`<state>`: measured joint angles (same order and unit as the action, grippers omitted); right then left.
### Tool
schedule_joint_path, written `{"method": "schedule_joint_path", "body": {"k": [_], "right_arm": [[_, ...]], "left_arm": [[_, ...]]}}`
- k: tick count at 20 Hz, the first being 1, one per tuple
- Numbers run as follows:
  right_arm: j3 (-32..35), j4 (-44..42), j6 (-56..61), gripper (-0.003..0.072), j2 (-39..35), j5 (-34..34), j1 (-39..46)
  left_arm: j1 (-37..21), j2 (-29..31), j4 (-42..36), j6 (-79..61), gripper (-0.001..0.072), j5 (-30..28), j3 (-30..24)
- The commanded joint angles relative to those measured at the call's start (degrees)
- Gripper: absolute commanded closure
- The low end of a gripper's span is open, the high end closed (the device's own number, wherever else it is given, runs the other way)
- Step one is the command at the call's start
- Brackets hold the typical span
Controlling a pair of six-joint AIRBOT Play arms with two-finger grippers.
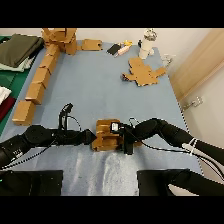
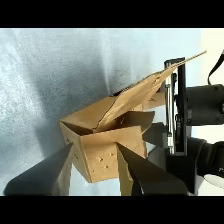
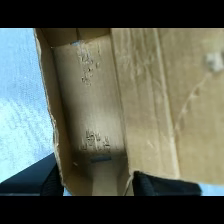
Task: Fold the box.
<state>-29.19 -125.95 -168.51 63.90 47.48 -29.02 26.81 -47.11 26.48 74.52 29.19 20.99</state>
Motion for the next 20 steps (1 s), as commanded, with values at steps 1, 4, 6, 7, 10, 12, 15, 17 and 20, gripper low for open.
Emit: {"method": "schedule_joint_path", "body": {"k": [1, 4, 6, 7, 10, 12, 15, 17, 20], "right_arm": [[0.0, 0.0, 0.0, 0.02, 0.0, 0.0, 0.0], [0.0, 0.0, 0.0, 0.0199, 0.0, 0.0, 0.0], [0.0, 0.0, 0.0, 0.0199, 0.0, 0.0, 0.0], [0.0, 0.0, 0.0, 0.02, 0.0, 0.0, 0.0], [0.0, 0.0, 0.0, 0.0199, 0.0, 0.0, 0.0], [0.0, 0.0, 0.0, 0.02, 0.0, 0.0, 0.0], [0.0, 0.0, 0.0, 0.0199, 0.0, 0.0, 0.0], [0.0, 0.0, 0.0, 0.02, 0.0, 0.0, 0.0], [0.0, 0.0, 0.0, 0.0199, 0.0, 0.0, 0.0]], "left_arm": [[0.0, -0.1, 0.8, -0.1, 0.0279, -1.7, 0.1], [0.0, -1.1, 2.2, 2.5, 0.0279, 0.2, 0.5], [1.2, -2.7, 9.7, 9.0, 0.0279, 1.9, 2.8], [2.6, -3.6, 15.7, 14.8, 0.0279, 2.8, 4.7], [8.5, -6.4, 30.3, 30.6, 0.0279, 4.5, 10.3], [12.7, -8.5, 36.4, 38.8, 0.0279, 5.1, 12.9], [16.3, -12.0, 42.5, 47.1, 0.0279, 7.6, 15.8], [18.4, -14.7, 47.8, 52.4, 0.0279, 10.6, 18.8], [21.2, -18.7, 56.8, 61.8, 0.0279, 14.3, 24.1]]}}
